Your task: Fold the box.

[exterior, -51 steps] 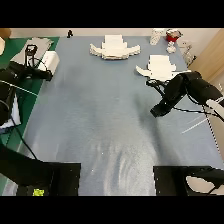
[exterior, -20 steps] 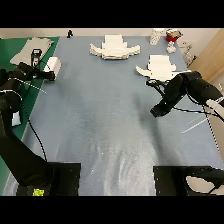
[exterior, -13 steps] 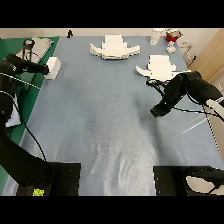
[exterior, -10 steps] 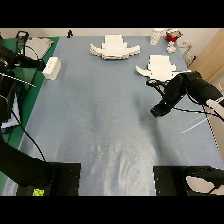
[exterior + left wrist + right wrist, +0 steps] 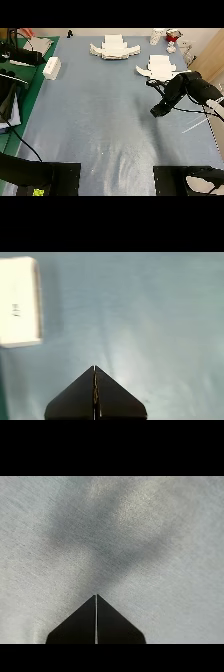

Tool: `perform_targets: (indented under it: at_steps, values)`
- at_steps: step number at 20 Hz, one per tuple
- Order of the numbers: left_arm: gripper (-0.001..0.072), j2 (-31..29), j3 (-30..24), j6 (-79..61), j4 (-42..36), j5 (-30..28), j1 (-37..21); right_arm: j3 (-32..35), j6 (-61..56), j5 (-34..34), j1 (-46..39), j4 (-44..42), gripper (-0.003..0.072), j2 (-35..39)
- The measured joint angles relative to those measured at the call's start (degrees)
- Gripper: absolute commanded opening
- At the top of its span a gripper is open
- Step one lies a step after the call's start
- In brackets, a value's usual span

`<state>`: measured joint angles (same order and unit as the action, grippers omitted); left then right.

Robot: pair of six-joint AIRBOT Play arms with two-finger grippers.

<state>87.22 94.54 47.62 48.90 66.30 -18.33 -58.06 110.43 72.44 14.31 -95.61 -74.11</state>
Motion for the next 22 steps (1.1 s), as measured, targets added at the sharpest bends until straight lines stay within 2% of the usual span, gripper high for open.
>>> perform_targets:
  at_steps: [3, 5, 10, 12, 16, 19, 22]
  values:
    - [0.0007, -6.0, -4.8, 3.6, 0.1, 5.2, 4.2, 0.0, 0.0, 0.0, 0.0, 0.0, 0.0006, 0.0]
    - [0.0007, -12.7, -11.5, 7.1, 2.6, 5.1, 8.9, 0.0, 0.0, 0.0, 0.0, 0.0, 0.0006, 0.0]
    - [0.0008, -31.6, -34.2, 17.3, 6.8, -0.9, 23.7, 0.0, 0.0, 0.0, 0.0, 0.0, 0.0006, 0.0]
    - [0.0008, -36.4, -42.8, 21.6, 7.6, -4.5, 30.2, 0.0, 0.0, 0.0, 0.0, 0.0, 0.0006, 0.0]
    - [0.0011, -39.2, -55.3, 29.4, 8.0, -14.9, 42.4, 0.0, 0.0, 0.0, 0.0, 0.0, 0.0006, 0.0]
    - [0.0014, -37.2, -59.3, 32.4, 8.0, -22.0, 48.8, 0.0, 0.0, 0.0, 0.0, 0.0, 0.0006, 0.0]
    - [0.0014, -34.6, -60.8, 33.7, 7.8, -26.8, 52.1, 0.0, 0.0, 0.0, 0.0, 0.0, 0.0006, 0.0]
